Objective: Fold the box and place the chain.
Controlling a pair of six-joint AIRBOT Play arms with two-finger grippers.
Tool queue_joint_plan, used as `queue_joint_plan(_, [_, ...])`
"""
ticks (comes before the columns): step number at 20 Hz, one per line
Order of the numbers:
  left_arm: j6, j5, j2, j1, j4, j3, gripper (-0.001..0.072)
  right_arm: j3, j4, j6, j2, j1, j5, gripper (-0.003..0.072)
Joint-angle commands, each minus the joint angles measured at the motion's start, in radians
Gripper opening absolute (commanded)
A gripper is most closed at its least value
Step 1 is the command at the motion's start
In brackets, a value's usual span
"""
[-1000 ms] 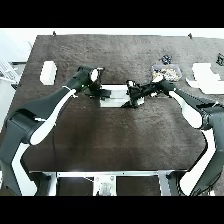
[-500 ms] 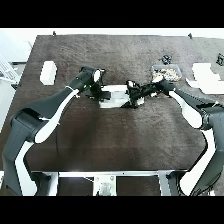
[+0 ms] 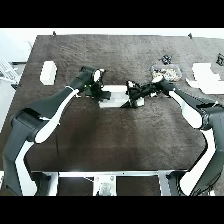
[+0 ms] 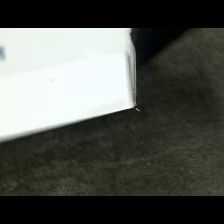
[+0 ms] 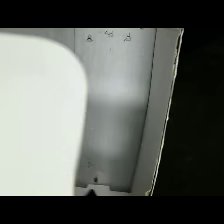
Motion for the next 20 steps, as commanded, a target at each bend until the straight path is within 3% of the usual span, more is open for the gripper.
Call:
queue_joint_plan(1, [-0.008,0.018,0.000,0.002,0.003,0.008,0.0590,0.000,0.003,0.004,0.000,0.001,0.010,0.0585])
queue_joint_plan(11, [0.006,-0.010,0.001,0.004,-0.005,0.018,0.0571,0.000,0.003,0.004,0.000,0.001,0.010,0.0585])
queue_joint_plan(12, [0.004,-0.014,0.001,0.004,-0.005,0.018,0.0488,0.000,0.003,0.004,0.000,0.001,0.010,0.0585])
queue_joint_plan(13, [0.005,-0.015,0.001,0.004,-0.001,0.018,0.0343,0.000,0.003,0.004,0.000,0.001,0.010,0.0585])
queue_joint_plan(20, [0.004,-0.040,0.000,-0.007,0.051,0.018,0.0355,0.000,0.003,0.004,0.000,0.001,0.010,0.0585])
